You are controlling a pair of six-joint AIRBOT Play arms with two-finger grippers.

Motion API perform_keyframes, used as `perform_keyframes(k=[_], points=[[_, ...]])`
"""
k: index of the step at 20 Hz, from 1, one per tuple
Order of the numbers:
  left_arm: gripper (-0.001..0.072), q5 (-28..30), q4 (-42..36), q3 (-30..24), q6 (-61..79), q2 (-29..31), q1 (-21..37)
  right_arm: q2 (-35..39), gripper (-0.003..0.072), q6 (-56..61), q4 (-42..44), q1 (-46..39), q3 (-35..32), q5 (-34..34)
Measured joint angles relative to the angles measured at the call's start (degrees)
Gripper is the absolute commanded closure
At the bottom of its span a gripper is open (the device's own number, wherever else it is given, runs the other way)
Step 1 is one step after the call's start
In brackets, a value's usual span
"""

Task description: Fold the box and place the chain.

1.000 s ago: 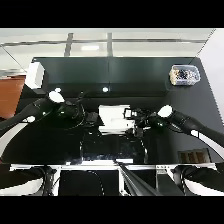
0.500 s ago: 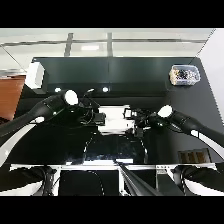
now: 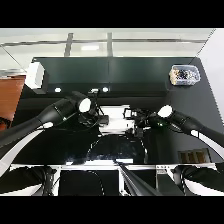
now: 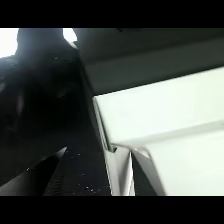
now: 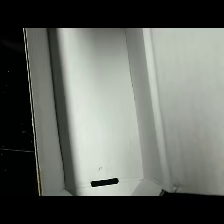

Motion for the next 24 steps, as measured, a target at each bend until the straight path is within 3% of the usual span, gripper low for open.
perform_keyframes(k=[2,3,22,23,24], points=[[0.0363,-0.2,2.5,0.4,-5.4,-0.1,-1.2,0.0,0.0282,0.0,0.0,0.0,0.0,0.0],[0.0378,-0.4,3.2,0.5,-7.5,-0.2,-1.6,0.0,0.0282,0.0,0.0,0.0,0.0,0.0],[0.0381,-0.1,2.1,4.1,-13.4,-4.9,-4.1,0.0,0.0282,0.0,0.0,0.0,0.0,0.0],[0.0411,-0.1,2.1,4.1,-13.4,-5.0,-4.1,0.0,0.0282,0.0,0.0,0.0,0.0,0.0],[0.0512,-0.2,2.1,4.1,-13.4,-5.1,-4.1,0.0,0.0282,0.0,0.0,0.0,0.0,0.0]])
